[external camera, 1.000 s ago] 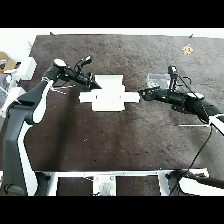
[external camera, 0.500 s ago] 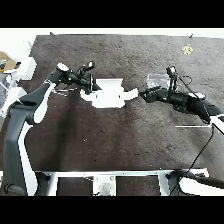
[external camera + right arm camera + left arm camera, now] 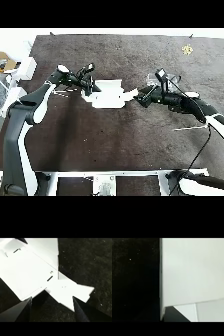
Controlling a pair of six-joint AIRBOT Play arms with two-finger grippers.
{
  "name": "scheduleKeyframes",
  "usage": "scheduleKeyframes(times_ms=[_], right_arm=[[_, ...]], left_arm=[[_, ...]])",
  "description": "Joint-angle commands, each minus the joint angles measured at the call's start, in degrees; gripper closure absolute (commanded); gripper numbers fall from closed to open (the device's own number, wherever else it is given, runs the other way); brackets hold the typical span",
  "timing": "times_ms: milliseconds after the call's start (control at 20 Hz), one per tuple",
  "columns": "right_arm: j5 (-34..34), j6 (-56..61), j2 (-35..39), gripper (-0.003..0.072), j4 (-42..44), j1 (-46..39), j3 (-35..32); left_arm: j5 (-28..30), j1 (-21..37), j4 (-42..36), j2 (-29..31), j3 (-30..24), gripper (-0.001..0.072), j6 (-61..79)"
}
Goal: Fold the box and place the chain.
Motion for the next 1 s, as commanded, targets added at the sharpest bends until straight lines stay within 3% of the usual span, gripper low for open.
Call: scheduleKeyframes(times_ms=[0,200,300,550,950], right_arm=[[0.00,-3.37,-1.55,0.0098,-5.11,2.62,2.16],[0.09,-3.63,-5.42,0.0098,-11.89,5.79,6.93],[0.48,-5.75,-5.97,0.0003,-13.86,7.08,7.48],[4.76,-11.96,-6.23,0.0002,-15.80,9.66,7.45],[0.59,-18.56,-11.19,0.0002,-18.34,14.40,7.45]], left_arm=[[-2.97,-0.02,0.90,-0.04,-0.04,0.0699,-0.07],[-2.67,-0.02,0.81,-0.04,-0.04,0.0699,-0.04],[-2.67,-0.02,0.76,-0.04,-0.04,0.0699,-0.04],[-2.67,-0.02,0.68,-0.04,-0.04,0.0698,-0.04],[-2.67,-0.02,0.68,-0.04,-0.04,0.0698,-0.04]])
